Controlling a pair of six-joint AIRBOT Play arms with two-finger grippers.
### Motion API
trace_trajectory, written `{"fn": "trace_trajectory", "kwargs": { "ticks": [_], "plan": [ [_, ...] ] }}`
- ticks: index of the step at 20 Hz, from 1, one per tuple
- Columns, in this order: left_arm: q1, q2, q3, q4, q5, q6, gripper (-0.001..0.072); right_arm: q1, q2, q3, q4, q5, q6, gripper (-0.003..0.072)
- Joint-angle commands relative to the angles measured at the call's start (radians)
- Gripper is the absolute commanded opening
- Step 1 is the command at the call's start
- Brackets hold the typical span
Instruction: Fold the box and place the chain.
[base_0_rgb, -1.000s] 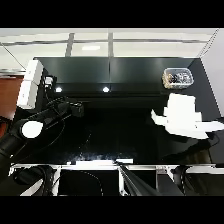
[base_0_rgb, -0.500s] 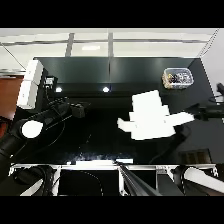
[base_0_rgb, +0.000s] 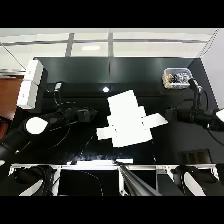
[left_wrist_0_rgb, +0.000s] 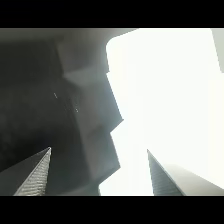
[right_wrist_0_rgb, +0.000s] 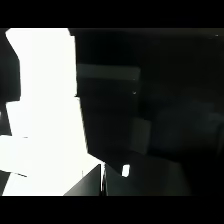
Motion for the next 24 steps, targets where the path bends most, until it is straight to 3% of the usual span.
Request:
{"fn": "trace_trajectory", "kwargs": {
  "ticks": [1,4,8,10,13,16,20,24],
  "plan": [
    [0.037,-0.123,0.058,-0.127,-0.148,0.001,0.0712,0.042,0.123,-0.102,0.000,-0.052,-0.030,0.0020],
    [0.092,-0.274,0.151,-0.183,-0.278,0.092,0.0712,0.042,0.137,-0.121,0.000,-0.057,-0.029,0.0020],
    [0.146,-0.494,0.236,-0.377,-0.482,0.311,0.0712,0.043,0.137,-0.120,0.011,-0.061,-0.026,0.0021],
    [0.150,-0.592,0.280,-0.389,-0.589,0.362,0.0712,0.042,0.137,-0.120,0.016,-0.061,-0.026,0.0021],
    [0.121,-0.701,0.317,-0.483,-0.642,0.463,0.0712,0.043,0.137,-0.120,0.031,-0.060,-0.025,0.0021],
    [0.105,-0.780,0.351,-0.616,-0.699,0.615,0.0712,0.043,0.137,-0.120,0.030,-0.050,-0.009,0.0020],
    [0.083,-0.838,0.399,-0.613,-0.823,0.744,0.0712,0.043,0.137,-0.120,0.026,-0.014,0.000,0.0021],
    [0.084,-0.877,0.410,-0.570,-0.860,0.765,0.0692,0.042,0.137,-0.120,0.005,-0.013,0.026,0.0021]
  ]
}}
